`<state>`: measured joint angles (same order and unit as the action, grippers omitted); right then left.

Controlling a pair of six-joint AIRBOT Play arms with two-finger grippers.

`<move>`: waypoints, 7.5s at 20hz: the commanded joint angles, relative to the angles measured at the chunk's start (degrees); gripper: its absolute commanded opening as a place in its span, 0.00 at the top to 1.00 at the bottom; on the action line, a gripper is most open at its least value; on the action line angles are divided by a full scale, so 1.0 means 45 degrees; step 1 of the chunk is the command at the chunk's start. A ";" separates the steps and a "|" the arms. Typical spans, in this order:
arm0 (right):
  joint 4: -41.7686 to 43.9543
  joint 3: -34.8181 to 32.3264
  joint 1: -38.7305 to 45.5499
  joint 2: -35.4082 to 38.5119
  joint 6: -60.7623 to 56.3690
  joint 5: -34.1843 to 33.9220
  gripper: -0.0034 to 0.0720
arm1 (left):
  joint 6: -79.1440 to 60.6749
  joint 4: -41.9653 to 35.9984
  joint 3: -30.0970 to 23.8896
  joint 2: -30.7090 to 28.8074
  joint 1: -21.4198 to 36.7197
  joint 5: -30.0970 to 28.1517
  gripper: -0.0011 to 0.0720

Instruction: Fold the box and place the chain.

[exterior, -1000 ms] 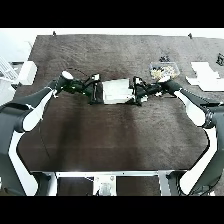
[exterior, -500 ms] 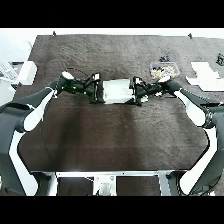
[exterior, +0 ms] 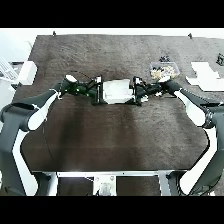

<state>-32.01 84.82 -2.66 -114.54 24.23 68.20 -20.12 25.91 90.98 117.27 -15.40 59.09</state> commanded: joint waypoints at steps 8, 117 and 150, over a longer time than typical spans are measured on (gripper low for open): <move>0.0000 -0.0005 -0.0005 0.0005 -0.0005 0.0000 0.12 | -0.0976 -0.0772 -0.0005 0.0248 -0.0296 -0.0685 0.00; -0.0049 0.1015 -0.0180 0.2108 -0.6071 -0.1812 0.94 | -0.0529 0.0243 0.0000 0.0228 -0.0452 -0.0335 0.50; -0.3594 -0.2317 -0.0442 0.3405 -0.4741 -0.1175 0.52 | -0.0486 0.0243 0.0000 0.0228 -0.0452 -0.0316 0.50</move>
<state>-49.52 74.41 -4.10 -98.50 2.63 62.92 -22.33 27.00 91.00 118.26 -17.45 57.69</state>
